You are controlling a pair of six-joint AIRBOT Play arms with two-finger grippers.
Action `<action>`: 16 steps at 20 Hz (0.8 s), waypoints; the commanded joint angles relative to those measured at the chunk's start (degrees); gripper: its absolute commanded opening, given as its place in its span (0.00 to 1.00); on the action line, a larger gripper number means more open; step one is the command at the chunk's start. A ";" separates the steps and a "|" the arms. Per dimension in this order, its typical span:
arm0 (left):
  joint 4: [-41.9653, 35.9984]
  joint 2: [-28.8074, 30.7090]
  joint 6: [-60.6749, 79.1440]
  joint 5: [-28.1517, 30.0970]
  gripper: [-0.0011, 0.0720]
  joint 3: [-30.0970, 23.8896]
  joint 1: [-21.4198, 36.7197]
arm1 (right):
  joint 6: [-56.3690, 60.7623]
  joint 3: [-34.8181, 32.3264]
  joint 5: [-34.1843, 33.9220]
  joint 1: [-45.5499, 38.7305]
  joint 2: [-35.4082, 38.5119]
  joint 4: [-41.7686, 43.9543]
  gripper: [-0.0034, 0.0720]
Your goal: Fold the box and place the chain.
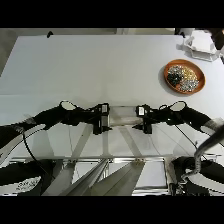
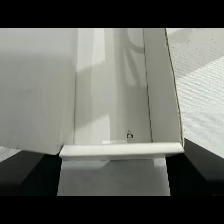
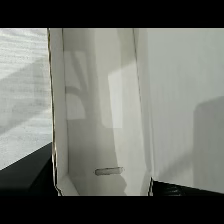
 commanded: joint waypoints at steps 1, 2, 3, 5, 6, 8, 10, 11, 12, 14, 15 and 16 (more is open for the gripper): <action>-0.70 -0.02 -0.66 2.03 0.87 0.00 -0.50 | 0.00 0.02 0.02 0.00 0.00 0.00 0.53; -0.70 -0.02 -0.66 2.08 0.86 0.00 -0.57 | 0.00 0.02 0.02 0.00 0.00 0.00 0.53; -0.70 -0.02 -0.68 2.12 0.86 0.00 -0.57 | 0.00 0.02 0.02 0.00 0.00 0.00 0.53; -0.59 -0.02 -0.66 2.10 0.66 0.00 -0.59 | 0.00 0.02 0.02 0.00 0.00 0.00 0.53; -0.52 -0.02 -0.66 2.19 0.58 0.00 -0.72 | 0.00 0.02 0.02 0.00 0.00 0.00 0.53; -0.31 -0.02 -0.70 2.38 0.57 0.00 -0.92 | 0.00 0.02 0.02 0.00 0.00 0.00 0.53; -0.33 0.00 -0.70 2.36 0.57 0.00 -0.92 | 0.00 0.02 0.02 0.00 0.00 0.00 0.53; -0.33 0.00 -0.70 2.34 0.57 0.00 -0.92 | 0.00 0.02 0.02 0.00 0.00 0.00 0.53; -0.33 0.00 -0.70 2.34 0.57 0.00 -0.92 | 0.00 0.02 0.02 0.00 0.00 0.00 0.53; -0.33 0.00 -0.70 2.34 0.57 0.00 -0.92 | -0.02 0.02 0.02 0.00 0.00 0.00 0.53; -0.33 0.00 -0.70 2.34 0.57 0.00 -0.92 | 0.00 0.02 0.02 0.00 0.00 0.00 0.53; -0.35 0.00 -0.66 2.32 0.57 0.00 -0.92 | 0.00 0.02 0.02 0.00 0.00 0.00 0.53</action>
